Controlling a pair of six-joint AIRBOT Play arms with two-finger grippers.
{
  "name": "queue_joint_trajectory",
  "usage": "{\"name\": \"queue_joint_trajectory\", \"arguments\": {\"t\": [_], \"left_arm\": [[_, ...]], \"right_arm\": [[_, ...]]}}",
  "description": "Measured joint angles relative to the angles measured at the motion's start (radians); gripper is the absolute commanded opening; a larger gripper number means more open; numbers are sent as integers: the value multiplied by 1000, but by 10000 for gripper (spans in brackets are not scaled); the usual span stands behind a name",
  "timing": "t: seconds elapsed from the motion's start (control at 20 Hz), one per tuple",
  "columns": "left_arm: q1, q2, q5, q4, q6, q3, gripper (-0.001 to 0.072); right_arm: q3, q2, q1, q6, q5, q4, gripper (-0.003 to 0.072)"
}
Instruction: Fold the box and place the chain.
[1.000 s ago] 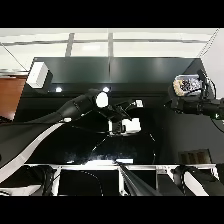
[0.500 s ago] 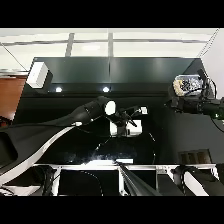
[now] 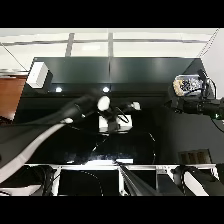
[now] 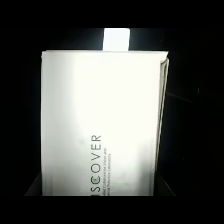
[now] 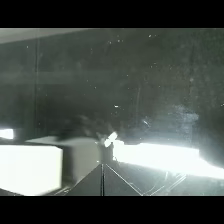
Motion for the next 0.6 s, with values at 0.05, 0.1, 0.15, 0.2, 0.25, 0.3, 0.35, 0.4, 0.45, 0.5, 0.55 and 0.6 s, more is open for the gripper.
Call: {"name": "queue_joint_trajectory", "arguments": {"t": [0.05, 0.1, 0.15, 0.2, 0.25, 0.3, 0.35, 0.4, 0.45, 0.5, 0.55, 0.6], "left_arm": [[53, 17, -43, 13, -42, -6, 164], [119, 34, -82, 30, -97, -14, 164], [192, 50, -135, 50, -157, -25, 164], [264, 63, -182, 69, -214, -36, 164], [348, 77, -217, 92, -274, -49, 164], [426, 90, -238, 117, -324, -60, 164], [507, 101, -262, 147, -365, -68, 164], [594, 113, -280, 166, -401, -75, 164], [681, 125, -285, 181, -429, -80, 164], [756, 135, -294, 191, -445, -83, 164], [833, 144, -309, 197, -457, -85, 164], [900, 151, -309, 206, -458, -87, 164]], "right_arm": [[0, 0, 0, 0, 2, -1, 6], [0, 0, 0, 0, 4, 0, 6], [0, 0, 0, 0, 5, -1, 6], [0, 0, 0, 0, 5, -2, 6], [0, 0, 0, 0, 6, -5, 6], [0, 0, 0, 0, 7, -10, 6], [0, 0, 0, 0, 8, -16, 7], [0, 0, 0, 0, 8, -21, 6], [0, 0, 0, 0, 8, -26, 6], [0, 0, 0, 0, 8, -28, 6], [0, 0, 0, 0, 8, -29, 6], [0, 0, 0, 0, 8, -32, 6]]}}
